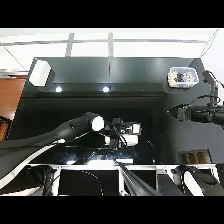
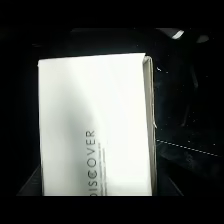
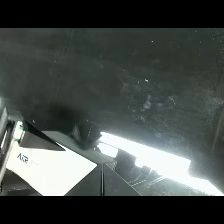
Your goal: Fold the box and place the chain.
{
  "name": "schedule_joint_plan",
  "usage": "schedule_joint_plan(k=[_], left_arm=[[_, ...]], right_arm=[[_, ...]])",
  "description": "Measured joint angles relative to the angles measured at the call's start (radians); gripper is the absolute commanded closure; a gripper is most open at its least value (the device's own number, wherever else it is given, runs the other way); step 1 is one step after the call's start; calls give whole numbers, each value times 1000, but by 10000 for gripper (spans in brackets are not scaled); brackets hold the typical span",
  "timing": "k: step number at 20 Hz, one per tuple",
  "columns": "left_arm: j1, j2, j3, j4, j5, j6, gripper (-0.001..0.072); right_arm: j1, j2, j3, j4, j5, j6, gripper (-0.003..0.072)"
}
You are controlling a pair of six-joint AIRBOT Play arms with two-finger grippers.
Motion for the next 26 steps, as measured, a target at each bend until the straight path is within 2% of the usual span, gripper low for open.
schedule_joint_plan(k=[1, 2, 6, 9, 12, 17, 19, 21, 23, 26], left_arm=[[-4, -3, 0, 5, 7, -5, 384], [-4, -3, 1, 9, 6, -11, 421], [62, 45, 2, 78, -69, -106, 417], [213, 107, 2, 255, -156, -322, 416], [453, 166, 1, 402, -281, -512, 416], [961, 219, 0, 489, -414, -715, 415], [1134, 223, 1, 483, -407, -748, 416], [1258, 214, 11, 455, -348, -755, 416], [1329, 189, 37, 432, -272, -728, 416], [1377, 105, 118, 409, -176, -684, 416]], right_arm=[[0, 0, 0, 0, 0, 0, 668], [0, 0, 0, 0, -1, 0, 669], [0, 0, 0, 0, -1, 0, 668], [0, 0, 0, 0, -1, 0, 668], [0, 0, 0, 0, -1, 0, 668], [0, 0, 0, 0, -2, 0, 668], [0, 0, 0, 0, -1, 0, 668], [0, 0, 0, 0, -2, 0, 668], [0, 0, 0, 0, -3, 6, 668], [0, 0, 0, 0, -12, 29, 668]])
